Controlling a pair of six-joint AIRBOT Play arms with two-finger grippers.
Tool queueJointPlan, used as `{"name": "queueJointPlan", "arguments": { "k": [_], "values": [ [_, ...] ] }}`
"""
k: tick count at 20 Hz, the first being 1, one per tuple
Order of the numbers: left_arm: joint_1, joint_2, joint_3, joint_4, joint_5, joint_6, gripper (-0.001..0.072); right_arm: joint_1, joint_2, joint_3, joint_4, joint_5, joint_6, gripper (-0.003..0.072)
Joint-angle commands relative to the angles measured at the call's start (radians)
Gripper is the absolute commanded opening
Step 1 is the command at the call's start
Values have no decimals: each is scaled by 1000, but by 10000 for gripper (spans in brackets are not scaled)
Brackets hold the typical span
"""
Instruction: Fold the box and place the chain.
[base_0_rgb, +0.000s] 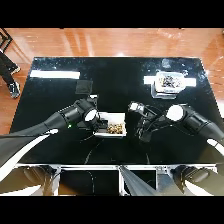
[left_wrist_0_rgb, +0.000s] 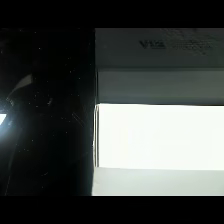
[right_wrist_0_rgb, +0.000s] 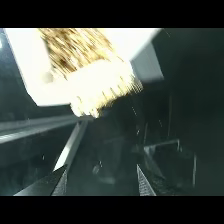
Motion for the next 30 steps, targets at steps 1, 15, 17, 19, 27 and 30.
{"name": "queueJointPlan", "arguments": {
  "k": [1,15,17,19,27,30],
  "values": [
    [1,0,0,-1,-1,0,26,57,-51,-3,55,-95,-125,480],
    [1,0,0,-1,-1,0,26,127,-92,-4,81,-227,-154,298],
    [1,0,0,-1,0,0,26,127,-93,-4,84,-227,-154,297],
    [1,0,0,-1,0,0,26,127,-94,-4,98,-227,-158,297],
    [1,0,0,0,0,0,26,126,-95,-4,96,-177,-156,20],
    [1,0,0,-1,0,0,26,126,-92,-4,83,-143,-93,20]
  ]
}}
